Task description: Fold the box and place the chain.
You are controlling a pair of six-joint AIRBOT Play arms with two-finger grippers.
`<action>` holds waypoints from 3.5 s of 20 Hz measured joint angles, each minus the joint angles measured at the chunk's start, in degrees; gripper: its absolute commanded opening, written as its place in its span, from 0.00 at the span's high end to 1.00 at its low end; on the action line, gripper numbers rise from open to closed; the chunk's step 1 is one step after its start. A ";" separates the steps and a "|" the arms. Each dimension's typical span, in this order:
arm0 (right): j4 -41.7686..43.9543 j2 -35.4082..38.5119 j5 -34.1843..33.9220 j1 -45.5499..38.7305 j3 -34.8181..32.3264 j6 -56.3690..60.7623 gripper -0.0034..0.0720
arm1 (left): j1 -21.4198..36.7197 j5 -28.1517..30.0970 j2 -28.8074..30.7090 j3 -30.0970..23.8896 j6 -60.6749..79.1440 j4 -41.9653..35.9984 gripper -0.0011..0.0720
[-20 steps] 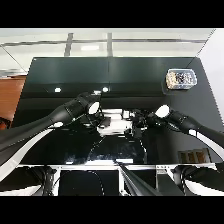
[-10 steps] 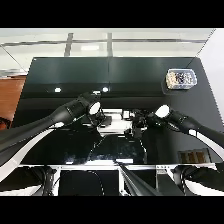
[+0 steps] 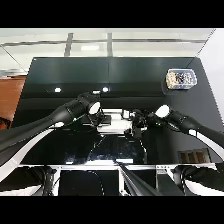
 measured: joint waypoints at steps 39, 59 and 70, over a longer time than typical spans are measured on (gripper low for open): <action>9.81 1.46 1.42 1.36 -0.02 3.63 0.67 | -0.04 0.13 0.00 0.00 0.22 0.07 0.94; -15.04 17.57 14.34 -30.49 -5.77 79.21 0.93 | -0.04 0.00 0.00 0.00 0.20 0.04 0.94; 7.26 1.09 16.46 -20.24 -6.75 66.25 0.93 | -0.04 -0.24 0.00 0.00 0.15 0.04 0.94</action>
